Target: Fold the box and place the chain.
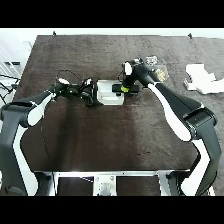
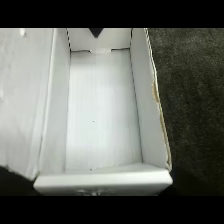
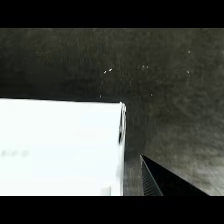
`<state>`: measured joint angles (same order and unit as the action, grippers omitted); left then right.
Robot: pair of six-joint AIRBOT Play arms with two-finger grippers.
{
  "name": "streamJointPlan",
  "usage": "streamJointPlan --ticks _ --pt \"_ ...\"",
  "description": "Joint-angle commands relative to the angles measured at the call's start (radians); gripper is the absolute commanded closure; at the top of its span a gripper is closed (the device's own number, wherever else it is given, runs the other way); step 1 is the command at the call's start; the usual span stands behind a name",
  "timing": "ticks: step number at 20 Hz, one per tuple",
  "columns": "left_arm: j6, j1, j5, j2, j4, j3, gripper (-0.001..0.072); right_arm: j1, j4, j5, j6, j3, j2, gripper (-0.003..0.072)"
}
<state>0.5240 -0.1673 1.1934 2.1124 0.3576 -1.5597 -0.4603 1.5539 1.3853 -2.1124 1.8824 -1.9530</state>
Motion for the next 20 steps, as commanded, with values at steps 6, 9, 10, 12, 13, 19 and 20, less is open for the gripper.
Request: streamJointPlan --ticks 6,9,10,12,13,19,20 --pt "0.000 0.001 0.000 0.000 0.000 -0.001 0.0412 0.002 -0.055 0.022 0.172 0.001 0.180 0.0234" --pt "0.000 0.001 0.000 0.000 0.000 -0.001 0.0412 0.027 0.150 0.018 0.239 0.001 0.256 0.0234" --pt "0.000 0.001 -0.001 0.000 0.000 -0.001 0.0412 0.055 0.188 0.000 0.271 0.001 0.272 0.0235" --pt "0.000 0.001 0.000 0.000 0.000 -0.001 0.0412 0.136 0.193 -0.077 0.317 0.000 0.280 0.0235" --pt "0.000 0.001 0.000 0.000 0.000 -0.001 0.0412 0.180 0.190 -0.113 0.319 -0.002 0.275 0.0235" --pt "0.000 0.001 -0.001 0.000 0.000 -0.001 0.0412 0.385 0.006 -0.336 0.461 -0.003 0.171 0.0285" --pt "0.000 0.001 0.000 0.000 0.000 -0.001 0.0412 0.406 -0.053 -0.352 0.500 -0.003 0.146 0.0285"
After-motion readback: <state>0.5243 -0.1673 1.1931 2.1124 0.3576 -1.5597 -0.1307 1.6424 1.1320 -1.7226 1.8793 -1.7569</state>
